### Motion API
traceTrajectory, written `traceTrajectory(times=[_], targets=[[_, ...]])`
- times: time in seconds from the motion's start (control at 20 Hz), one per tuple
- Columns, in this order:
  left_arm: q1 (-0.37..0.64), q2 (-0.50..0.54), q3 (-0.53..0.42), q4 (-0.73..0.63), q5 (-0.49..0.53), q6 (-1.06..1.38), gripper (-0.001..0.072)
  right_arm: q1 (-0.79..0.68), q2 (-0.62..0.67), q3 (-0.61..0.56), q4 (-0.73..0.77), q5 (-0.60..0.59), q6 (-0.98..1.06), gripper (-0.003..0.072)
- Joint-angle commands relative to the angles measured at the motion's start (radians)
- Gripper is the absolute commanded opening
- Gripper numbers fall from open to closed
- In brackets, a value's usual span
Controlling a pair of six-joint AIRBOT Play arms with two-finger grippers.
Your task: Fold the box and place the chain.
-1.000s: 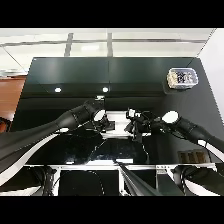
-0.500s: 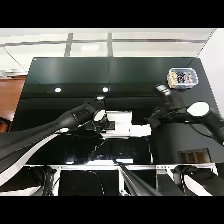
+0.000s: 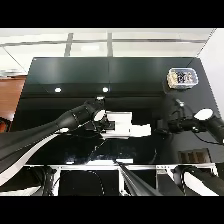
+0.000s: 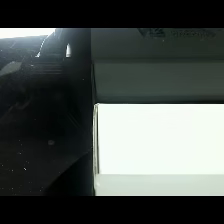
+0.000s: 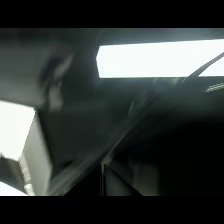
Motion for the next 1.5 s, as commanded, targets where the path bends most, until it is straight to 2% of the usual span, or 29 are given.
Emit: traceTrajectory(times=[0.0, 0.05, 0.15, 0.3, 0.35, 0.4, 0.45, 0.7, 0.75, 0.8, 1.05, 1.15, 1.45], targets=[[0.0, 0.001, 0.0, 0.0, 0.0, -0.001, 0.0029, 0.117, -0.089, -0.01, 0.179, -0.011, -0.104, 0.0008], [0.0, 0.001, 0.0, 0.0, -0.002, -0.001, 0.0029, 0.138, -0.1, -0.01, 0.272, -0.042, -0.145, 0.0008], [0.0, 0.001, 0.0, 0.0, -0.002, -0.001, 0.0029, 0.153, -0.108, -0.01, 0.431, -0.031, -0.234, 0.0008], [0.0, 0.001, 0.0, 0.0, -0.002, -0.001, 0.0028, 0.151, -0.107, 0.017, 0.455, 0.023, -0.245, 0.0011], [0.0, 0.001, 0.0, 0.0, -0.002, -0.001, 0.0028, 0.151, -0.107, 0.029, 0.451, 0.045, -0.245, 0.0077], [0.0, 0.001, 0.0, 0.0, -0.002, -0.001, 0.0029, 0.151, -0.107, 0.041, 0.451, 0.064, -0.245, 0.0368], [0.0, 0.001, 0.0, 0.0, -0.001, -0.001, 0.0029, 0.151, -0.107, 0.054, 0.451, 0.08, -0.245, 0.0548], [0.0, 0.001, 0.0, 0.0, -0.001, -0.001, 0.0029, 0.181, -0.107, 0.067, 0.484, 0.108, -0.23, 0.0544], [0.0, 0.001, 0.0, 0.0, -0.002, -0.001, 0.0028, 0.194, -0.107, 0.067, 0.485, 0.106, -0.22, 0.052], [0.0, 0.001, 0.0, 0.0, -0.002, -0.001, 0.0029, 0.212, -0.107, 0.068, 0.485, 0.099, -0.215, 0.0491], [0.0, 0.001, 0.0, 0.0, -0.002, -0.001, 0.0028, 0.323, -0.107, 0.089, 0.436, 0.041, -0.174, 0.0493], [0.0, 0.001, 0.0, 0.0, -0.001, -0.001, 0.0028, 0.364, -0.107, 0.13, 0.351, -0.005, -0.093, 0.0493], [0.0, 0.001, 0.0, 0.0, -0.002, -0.001, 0.0028, 0.509, -0.107, 0.276, -0.022, -0.066, 0.253, 0.0493]])
